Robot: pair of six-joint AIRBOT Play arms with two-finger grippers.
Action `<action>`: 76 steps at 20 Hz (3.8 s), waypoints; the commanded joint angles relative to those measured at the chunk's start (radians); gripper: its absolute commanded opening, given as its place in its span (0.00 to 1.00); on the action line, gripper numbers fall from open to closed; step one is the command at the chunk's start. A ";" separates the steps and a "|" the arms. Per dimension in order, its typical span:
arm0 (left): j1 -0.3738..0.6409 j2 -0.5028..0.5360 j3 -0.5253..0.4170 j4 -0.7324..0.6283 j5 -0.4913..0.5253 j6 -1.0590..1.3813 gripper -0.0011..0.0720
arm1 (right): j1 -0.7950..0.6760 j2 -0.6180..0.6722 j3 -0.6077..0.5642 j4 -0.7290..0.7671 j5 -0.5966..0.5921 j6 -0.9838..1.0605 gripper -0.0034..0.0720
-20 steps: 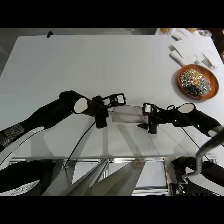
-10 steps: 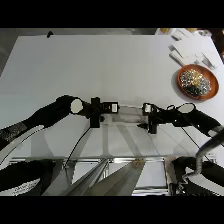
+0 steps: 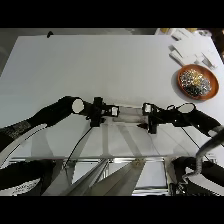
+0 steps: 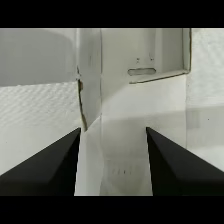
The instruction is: Fold the box and place the chain.
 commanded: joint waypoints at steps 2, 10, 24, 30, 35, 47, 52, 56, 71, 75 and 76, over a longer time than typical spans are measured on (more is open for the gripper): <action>-0.002 -0.008 0.000 -0.011 0.005 0.011 0.64 | 0.000 0.000 0.000 0.000 0.000 0.000 0.57; -0.002 0.004 0.000 -0.011 0.005 0.013 0.64 | 0.000 0.000 0.001 0.000 0.000 0.000 0.57; -0.035 0.026 0.000 -0.051 -0.048 0.085 0.52 | 0.000 0.000 0.001 0.000 0.000 0.000 0.57; -0.057 0.025 0.000 -0.083 -0.031 0.093 0.20 | 0.000 0.000 0.000 0.000 0.000 0.000 0.57; -0.062 0.025 0.000 -0.127 0.012 0.092 0.20 | 0.000 0.000 0.001 0.000 0.000 0.000 0.57; -0.111 -0.016 0.000 -0.261 0.050 0.093 0.26 | 0.000 0.000 0.000 0.000 0.000 0.000 0.57; -0.117 -0.018 0.000 -0.262 0.047 0.082 0.66 | 0.000 0.000 0.001 0.000 0.000 0.000 0.57; -0.109 0.008 0.000 -0.257 0.020 0.078 0.42 | 0.000 0.000 0.000 0.000 0.000 0.000 0.57; 0.090 0.344 0.000 0.357 -0.305 -1.490 0.02 | 0.000 0.000 0.001 0.000 0.000 0.000 0.57; 0.137 0.256 0.000 0.331 -0.314 -1.625 0.02 | 0.000 0.000 0.000 0.000 0.000 0.000 0.57; 0.137 0.226 0.000 0.306 -0.308 -1.625 0.03 | 0.000 0.000 0.000 0.000 0.000 0.000 0.57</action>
